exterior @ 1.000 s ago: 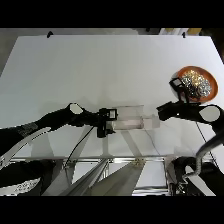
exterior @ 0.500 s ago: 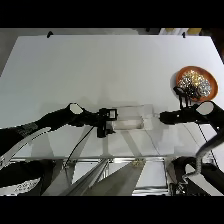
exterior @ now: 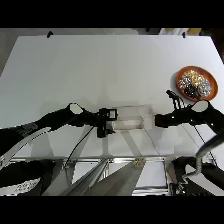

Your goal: Fold the box and place the chain.

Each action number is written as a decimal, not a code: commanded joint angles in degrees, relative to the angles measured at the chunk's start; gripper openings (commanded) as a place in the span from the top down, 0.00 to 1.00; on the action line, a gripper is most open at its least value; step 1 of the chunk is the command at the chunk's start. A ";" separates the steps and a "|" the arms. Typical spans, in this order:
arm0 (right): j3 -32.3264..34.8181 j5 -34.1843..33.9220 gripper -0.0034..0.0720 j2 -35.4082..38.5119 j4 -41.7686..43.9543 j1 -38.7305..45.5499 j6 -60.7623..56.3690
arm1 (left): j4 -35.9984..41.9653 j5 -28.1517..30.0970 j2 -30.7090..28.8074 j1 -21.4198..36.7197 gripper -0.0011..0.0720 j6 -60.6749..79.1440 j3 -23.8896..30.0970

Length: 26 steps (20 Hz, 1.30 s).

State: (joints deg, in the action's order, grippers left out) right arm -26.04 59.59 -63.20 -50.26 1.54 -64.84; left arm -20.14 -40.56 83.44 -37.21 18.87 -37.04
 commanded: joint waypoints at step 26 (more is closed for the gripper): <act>-3.06 -6.97 0.50 7.54 -2.82 -17.31 -13.14 | -0.02 0.00 -0.04 -0.02 0.70 0.00 -0.04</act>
State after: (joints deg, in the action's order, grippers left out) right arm -27.35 55.53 -55.48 -47.03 -11.81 -69.36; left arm -20.14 -40.56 83.44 -37.21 18.87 -37.04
